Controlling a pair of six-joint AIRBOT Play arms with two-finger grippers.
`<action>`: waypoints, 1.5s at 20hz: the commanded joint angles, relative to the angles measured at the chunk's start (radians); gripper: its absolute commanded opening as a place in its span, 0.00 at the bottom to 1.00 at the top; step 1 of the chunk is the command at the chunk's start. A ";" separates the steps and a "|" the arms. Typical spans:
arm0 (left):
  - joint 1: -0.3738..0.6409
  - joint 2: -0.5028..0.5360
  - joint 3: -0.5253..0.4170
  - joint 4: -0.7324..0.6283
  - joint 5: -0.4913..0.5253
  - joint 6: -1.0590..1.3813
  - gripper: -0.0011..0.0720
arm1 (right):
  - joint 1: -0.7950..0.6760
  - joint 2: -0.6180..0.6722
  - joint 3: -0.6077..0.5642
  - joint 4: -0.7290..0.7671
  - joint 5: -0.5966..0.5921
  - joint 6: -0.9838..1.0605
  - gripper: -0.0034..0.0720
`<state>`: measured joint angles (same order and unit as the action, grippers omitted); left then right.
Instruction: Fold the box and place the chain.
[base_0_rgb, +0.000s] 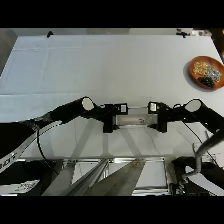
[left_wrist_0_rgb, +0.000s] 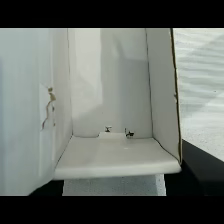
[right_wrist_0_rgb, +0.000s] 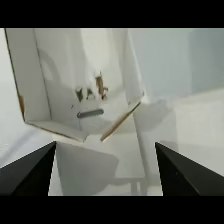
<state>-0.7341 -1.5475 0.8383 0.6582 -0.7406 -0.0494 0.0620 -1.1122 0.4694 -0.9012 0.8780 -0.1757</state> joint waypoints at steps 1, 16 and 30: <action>0.001 0.001 0.000 -0.005 0.008 -0.002 0.39 | 0.000 0.069 0.000 -0.139 0.006 0.112 0.96; 0.002 0.115 0.000 0.361 0.019 -0.370 0.39 | 0.000 0.269 0.000 -0.005 0.008 0.144 0.96; 0.001 0.060 0.000 0.360 0.078 -0.370 0.39 | 0.000 0.258 0.000 0.037 0.020 0.141 0.94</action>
<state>-0.7322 -1.4761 0.8394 1.0111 -0.7002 -0.4187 0.0620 -0.8490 0.4694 -0.8745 0.8955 -0.0341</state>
